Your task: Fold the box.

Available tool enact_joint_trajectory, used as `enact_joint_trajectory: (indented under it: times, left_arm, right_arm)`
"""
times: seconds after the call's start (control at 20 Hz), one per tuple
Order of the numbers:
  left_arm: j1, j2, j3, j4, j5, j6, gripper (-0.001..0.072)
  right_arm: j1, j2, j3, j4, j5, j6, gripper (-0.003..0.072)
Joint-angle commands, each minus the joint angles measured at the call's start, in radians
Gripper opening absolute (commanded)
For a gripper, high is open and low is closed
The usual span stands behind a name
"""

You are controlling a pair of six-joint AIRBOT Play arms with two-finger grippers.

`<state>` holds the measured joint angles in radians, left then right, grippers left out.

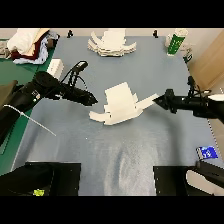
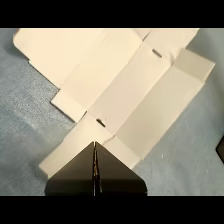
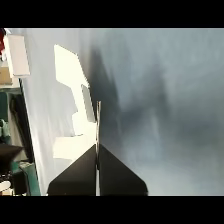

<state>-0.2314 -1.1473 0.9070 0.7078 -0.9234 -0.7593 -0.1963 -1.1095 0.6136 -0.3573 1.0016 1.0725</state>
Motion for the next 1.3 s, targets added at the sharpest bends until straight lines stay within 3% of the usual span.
enact_joint_trajectory:
  times: [0.0, 0.05, 0.1, 0.15, 0.3, 0.65, 0.9, 1.25]
  left_arm:
    - [0.0, 0.0, 0.0, -0.005, 0.0, 0.0, 0.0015]
    - [0.0, 0.0, 0.0, -0.006, 0.0, 0.0, 0.0015]
    - [0.0, 0.0, 0.0, -0.006, 0.0, 0.0, 0.0015]
    - [0.0, 0.0, 0.0, -0.006, 0.0, 0.0, 0.0015]
    - [0.0, 0.0, 0.0, -0.01, 0.001, 0.0, 0.0015]
    - [0.0, 0.0, 0.0, -0.062, 0.001, 0.0, 0.0015]
    - [0.0, 0.0, 0.0, -0.063, 0.0, 0.0, 0.0015]
    - [0.0, 0.0, 0.0, -0.062, 0.0, 0.0, 0.0015]
  right_arm:
    - [0.067, 0.137, -0.168, -0.016, -0.092, 0.032, 0.0001]
    - [0.079, 0.136, -0.177, -0.047, -0.093, 0.067, 0.0115]
    - [0.087, 0.132, -0.179, -0.109, -0.093, 0.121, 0.0299]
    - [0.083, 0.126, -0.178, -0.167, -0.087, 0.158, 0.0318]
    - [0.034, 0.09, -0.135, -0.349, -0.062, 0.212, 0.0317]
    - [-0.097, -0.177, 0.203, -0.555, 0.231, 0.105, 0.0318]
    - [-0.095, -0.32, 0.303, -0.428, 0.368, 0.004, 0.0318]
    - [0.013, -0.452, 0.304, -0.363, 0.326, -0.027, 0.0318]
